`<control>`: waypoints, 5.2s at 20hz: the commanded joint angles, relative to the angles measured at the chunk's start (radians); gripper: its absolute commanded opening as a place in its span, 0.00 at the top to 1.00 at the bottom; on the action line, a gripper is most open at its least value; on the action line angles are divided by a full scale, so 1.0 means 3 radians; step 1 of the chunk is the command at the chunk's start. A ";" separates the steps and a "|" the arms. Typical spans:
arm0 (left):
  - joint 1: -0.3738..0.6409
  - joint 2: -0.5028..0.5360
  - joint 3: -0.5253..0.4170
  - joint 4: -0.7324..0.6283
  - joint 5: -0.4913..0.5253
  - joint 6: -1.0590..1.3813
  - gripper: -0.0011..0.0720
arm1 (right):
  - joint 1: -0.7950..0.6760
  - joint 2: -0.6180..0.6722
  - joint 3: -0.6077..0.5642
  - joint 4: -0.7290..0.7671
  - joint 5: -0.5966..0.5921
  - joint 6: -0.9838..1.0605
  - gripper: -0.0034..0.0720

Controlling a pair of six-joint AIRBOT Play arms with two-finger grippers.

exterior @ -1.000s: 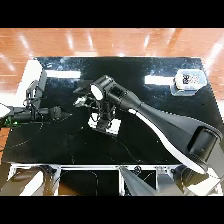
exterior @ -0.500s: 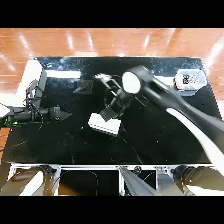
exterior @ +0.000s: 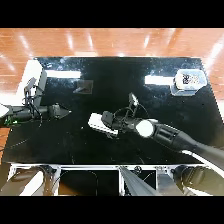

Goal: Fold the box and place the chain.

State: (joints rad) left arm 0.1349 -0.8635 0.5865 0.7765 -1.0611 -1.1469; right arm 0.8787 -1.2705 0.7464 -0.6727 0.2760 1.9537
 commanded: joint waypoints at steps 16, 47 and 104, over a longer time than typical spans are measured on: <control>-0.0022 -0.0005 -0.0003 -0.0011 -0.0008 0.0009 0.29 | 0.0076 -0.0509 0.0319 -0.0019 0.0365 -0.0181 0.91; -0.0734 -0.0005 0.0317 -0.1012 -0.0305 0.3641 0.12 | -0.2163 0.0608 0.0342 -0.0767 0.2869 -0.1593 0.91; -0.1417 -0.1094 0.0164 -0.0359 0.0334 0.4743 0.15 | -0.2211 0.0604 0.0341 -0.1293 0.2267 -0.1615 0.91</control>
State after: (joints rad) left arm -0.2893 -1.1892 0.6365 0.6659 -0.9676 0.2955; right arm 0.2161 -1.0889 0.8482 -1.0607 0.9562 1.4693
